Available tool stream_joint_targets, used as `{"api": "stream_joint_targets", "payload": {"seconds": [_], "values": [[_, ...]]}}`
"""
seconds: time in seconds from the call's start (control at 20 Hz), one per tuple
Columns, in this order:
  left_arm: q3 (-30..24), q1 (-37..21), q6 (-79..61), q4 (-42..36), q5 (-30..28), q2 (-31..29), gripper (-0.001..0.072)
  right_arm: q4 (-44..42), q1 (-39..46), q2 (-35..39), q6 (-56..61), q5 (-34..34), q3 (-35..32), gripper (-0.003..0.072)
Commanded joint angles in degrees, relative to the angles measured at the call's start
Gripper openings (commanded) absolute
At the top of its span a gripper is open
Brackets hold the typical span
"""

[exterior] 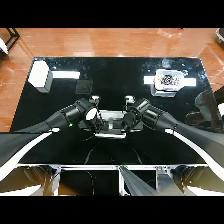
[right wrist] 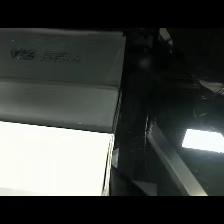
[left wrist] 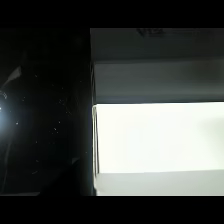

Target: Fold the box and place the chain.

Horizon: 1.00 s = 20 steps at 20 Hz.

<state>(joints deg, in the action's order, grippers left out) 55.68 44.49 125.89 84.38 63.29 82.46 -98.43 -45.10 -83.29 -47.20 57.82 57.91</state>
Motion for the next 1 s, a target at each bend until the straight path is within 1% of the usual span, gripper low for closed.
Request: {"api": "stream_joint_targets", "payload": {"seconds": [0.0,0.1,0.15,0.2,0.25,0.4,0.45,0.6,0.65,0.75,0.85,0.95], "values": [[0.0,0.0,-0.1,0.2,0.0,0.0,0.0023,-0.3,0.0,-0.2,0.1,-1.1,0.0,0.0021],[0.0,0.0,-0.1,0.2,0.0,0.0,0.0023,-0.3,0.0,-0.2,0.1,-1.5,0.0,0.0028],[0.0,0.0,-0.1,0.2,0.0,0.0,0.0023,-0.3,0.0,0.0,0.1,-1.4,0.0,0.0217],[0.0,0.0,-0.1,0.2,0.0,0.0,0.0023,-0.4,0.3,0.2,-0.2,-0.9,0.0,0.0456],[0.0,0.0,-0.1,0.2,0.0,0.0,0.0023,-0.5,0.6,1.0,-2.4,-0.1,0.0,0.0552],[0.0,0.0,-0.1,0.2,0.0,0.0,0.0023,-1.8,2.9,6.3,-11.8,3.4,0.0,0.0549],[0.0,0.0,-0.1,0.2,0.0,0.0,0.0023,-2.1,3.8,9.0,-15.5,4.7,0.0,0.0548],[0.0,0.0,0.0,0.3,0.0,0.0,0.0023,-1.5,8.0,18.8,-23.7,11.5,0.0,0.0548],[0.0,0.0,0.7,0.4,-0.2,0.0,0.0023,0.0,10.0,22.0,-25.1,13.5,0.0,0.0548],[0.0,0.0,0.7,0.5,-0.4,0.0,0.0023,5.9,14.9,26.6,-25.7,16.2,0.0,0.0548],[0.0,0.0,1.6,0.4,-0.4,0.0,0.0023,10.3,21.3,28.3,-27.5,15.3,0.0,0.0548],[0.0,0.0,2.5,0.2,-1.0,0.0,0.0023,13.2,28.6,28.0,-28.3,10.0,-0.4,0.0548]]}}
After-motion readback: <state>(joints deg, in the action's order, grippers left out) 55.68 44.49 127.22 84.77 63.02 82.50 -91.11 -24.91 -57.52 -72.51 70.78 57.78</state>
